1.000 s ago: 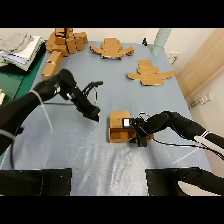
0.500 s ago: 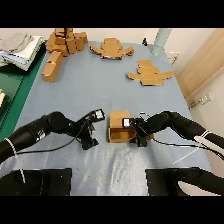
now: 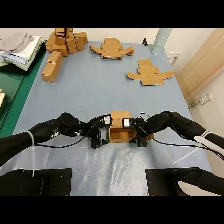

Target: Fold the box.

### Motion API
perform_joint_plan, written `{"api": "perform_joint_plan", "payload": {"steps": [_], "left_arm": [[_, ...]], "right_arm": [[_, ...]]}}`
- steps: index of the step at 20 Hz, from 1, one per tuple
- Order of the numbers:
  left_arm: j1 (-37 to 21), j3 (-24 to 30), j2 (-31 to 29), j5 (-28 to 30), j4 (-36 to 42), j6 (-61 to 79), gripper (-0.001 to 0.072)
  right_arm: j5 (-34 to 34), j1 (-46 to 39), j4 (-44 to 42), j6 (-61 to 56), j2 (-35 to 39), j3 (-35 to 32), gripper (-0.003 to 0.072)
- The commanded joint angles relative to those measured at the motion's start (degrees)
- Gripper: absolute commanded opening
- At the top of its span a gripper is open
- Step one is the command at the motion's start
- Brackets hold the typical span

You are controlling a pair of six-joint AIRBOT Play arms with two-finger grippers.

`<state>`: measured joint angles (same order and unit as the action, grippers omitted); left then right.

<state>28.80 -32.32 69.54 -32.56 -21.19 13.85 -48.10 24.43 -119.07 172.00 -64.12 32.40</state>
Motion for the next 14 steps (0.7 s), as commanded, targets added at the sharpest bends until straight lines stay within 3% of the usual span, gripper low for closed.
{"api": "perform_joint_plan", "payload": {"steps": [1,14], "left_arm": [[0.04,-1.99,3.45,-1.95,2.34,3.43,0.0698],[1.44,-5.22,7.04,-2.58,-0.26,0.20,0.0697]], "right_arm": [[0.02,0.02,0.00,0.00,0.04,0.02,0.0522],[0.00,0.02,0.00,0.00,0.04,0.00,0.0522]]}}
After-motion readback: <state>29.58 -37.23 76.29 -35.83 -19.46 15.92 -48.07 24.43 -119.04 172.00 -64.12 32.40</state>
